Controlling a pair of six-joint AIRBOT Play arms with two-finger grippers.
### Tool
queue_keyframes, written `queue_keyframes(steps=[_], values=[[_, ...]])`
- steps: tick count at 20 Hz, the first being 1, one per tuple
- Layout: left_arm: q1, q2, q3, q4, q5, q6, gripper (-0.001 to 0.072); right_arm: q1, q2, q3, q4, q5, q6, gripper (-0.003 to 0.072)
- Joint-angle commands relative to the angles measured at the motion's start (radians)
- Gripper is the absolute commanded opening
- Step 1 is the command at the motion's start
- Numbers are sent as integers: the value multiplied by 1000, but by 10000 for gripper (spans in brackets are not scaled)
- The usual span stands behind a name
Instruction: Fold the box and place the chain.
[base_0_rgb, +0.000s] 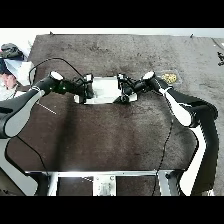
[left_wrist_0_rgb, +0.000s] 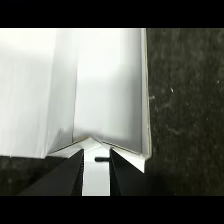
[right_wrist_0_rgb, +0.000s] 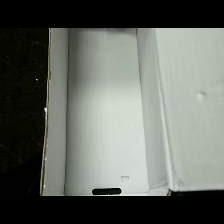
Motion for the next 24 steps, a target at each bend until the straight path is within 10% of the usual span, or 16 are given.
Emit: queue_keyframes(steps=[1, 9, 10, 17, 18, 21, 24], values=[[-1, -11, 0, -63, -7, 31, 175, 0, 0, 0, 0, 0, 0, 473], [-1, -26, 0, -94, -54, 34, 320, 0, 0, 0, 0, 0, 0, 473], [-1, -26, 0, -100, -65, 32, 546, 0, 0, 0, 0, 0, 0, 473], [0, -26, 0, -109, -23, 26, 687, 0, 0, 0, 0, 0, 0, 473], [0, -26, 0, -108, -23, 25, 640, 0, 0, 0, 0, 0, 0, 473], [7, -25, 0, -58, -30, -1, 182, 0, 0, 0, 0, 0, 0, 473], [41, -21, 8, -11, -118, -38, 48, 0, 0, 0, 0, 0, 0, 473]])
